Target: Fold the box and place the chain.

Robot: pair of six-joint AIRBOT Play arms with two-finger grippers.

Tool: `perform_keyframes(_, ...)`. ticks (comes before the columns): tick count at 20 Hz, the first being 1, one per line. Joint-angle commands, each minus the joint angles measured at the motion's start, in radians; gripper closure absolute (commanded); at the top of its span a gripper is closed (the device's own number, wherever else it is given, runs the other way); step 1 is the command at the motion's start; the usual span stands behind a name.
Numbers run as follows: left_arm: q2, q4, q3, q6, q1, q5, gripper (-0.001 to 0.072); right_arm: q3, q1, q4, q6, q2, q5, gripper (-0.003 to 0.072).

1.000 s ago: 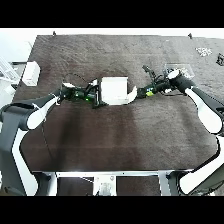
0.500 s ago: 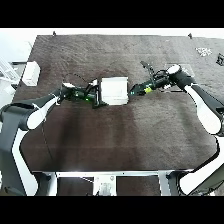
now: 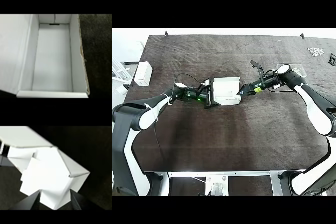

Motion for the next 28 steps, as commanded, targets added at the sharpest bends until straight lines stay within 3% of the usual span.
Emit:
perform_keyframes(1, 0.001, 0.0, 0.001, 0.0, 0.0, 0.0, 0.0186, 0.008, 0.008, -0.022, 0.033, 0.0, -0.015, 0.0249)
perform_keyframes(11, 0.001, 0.0, 0.001, 0.0, 0.0, 0.0, 0.0186, 0.115, 0.128, -0.32, 0.22, 0.0, -0.027, 0.0252)
perform_keyframes(14, 0.001, 0.0, 0.001, 0.0, 0.0, 0.0, 0.0187, 0.138, 0.169, -0.47, 0.322, 0.0, -0.032, 0.0252)
perform_keyframes(22, 0.001, 0.0, 0.001, 0.0, 0.0, 0.0, 0.0186, 0.142, 0.246, -0.554, 0.481, 0.0, -0.098, 0.0253)
perform_keyframes(28, 0.001, 0.0, 0.001, 0.0, 0.0, 0.0, 0.0186, 0.142, 0.327, -0.789, 0.703, -0.001, -0.113, 0.0254)
